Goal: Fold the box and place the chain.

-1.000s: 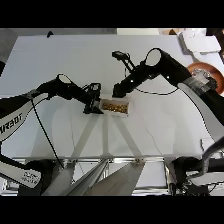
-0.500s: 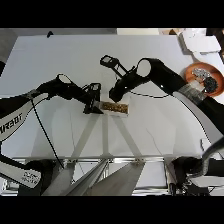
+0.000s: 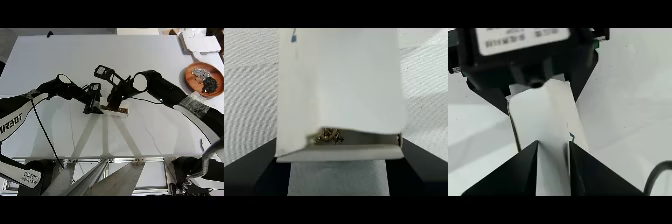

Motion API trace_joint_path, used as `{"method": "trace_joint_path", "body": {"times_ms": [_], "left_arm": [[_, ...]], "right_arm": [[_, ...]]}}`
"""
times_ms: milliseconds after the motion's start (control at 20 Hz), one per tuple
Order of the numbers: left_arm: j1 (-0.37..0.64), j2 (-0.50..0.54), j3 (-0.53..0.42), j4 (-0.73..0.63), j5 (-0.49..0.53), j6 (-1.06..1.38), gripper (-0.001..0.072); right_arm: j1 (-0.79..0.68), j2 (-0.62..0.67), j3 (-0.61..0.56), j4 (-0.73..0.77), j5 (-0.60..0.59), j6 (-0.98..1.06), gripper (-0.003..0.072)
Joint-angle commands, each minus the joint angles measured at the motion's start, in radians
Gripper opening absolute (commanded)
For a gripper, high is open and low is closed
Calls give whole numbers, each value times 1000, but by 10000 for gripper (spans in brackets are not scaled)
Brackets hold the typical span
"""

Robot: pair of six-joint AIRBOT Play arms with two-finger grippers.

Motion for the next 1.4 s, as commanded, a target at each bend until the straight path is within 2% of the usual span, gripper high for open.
{"method": "trace_joint_path", "body": {"times_ms": [0, 200, 750, 900, 1200, 1350], "left_arm": [[0, 0, 0, 0, 1, 0, 255], [0, 0, 0, 0, 0, 0, 255], [0, 0, 0, 0, 0, 0, 255], [0, 0, 0, 0, 0, 0, 255], [0, 0, 0, 0, 0, 0, 255], [0, 0, 0, 0, 0, 0, 255]], "right_arm": [[19, 12, -51, -6, -58, -7, 168], [47, 15, -90, -5, -106, -6, 160], [66, 15, -111, -12, -100, -6, 156], [76, 15, -137, -9, -99, -6, 249], [73, 54, -143, -8, -110, -4, 254], [51, 100, -143, 30, -111, 101, 252]]}}
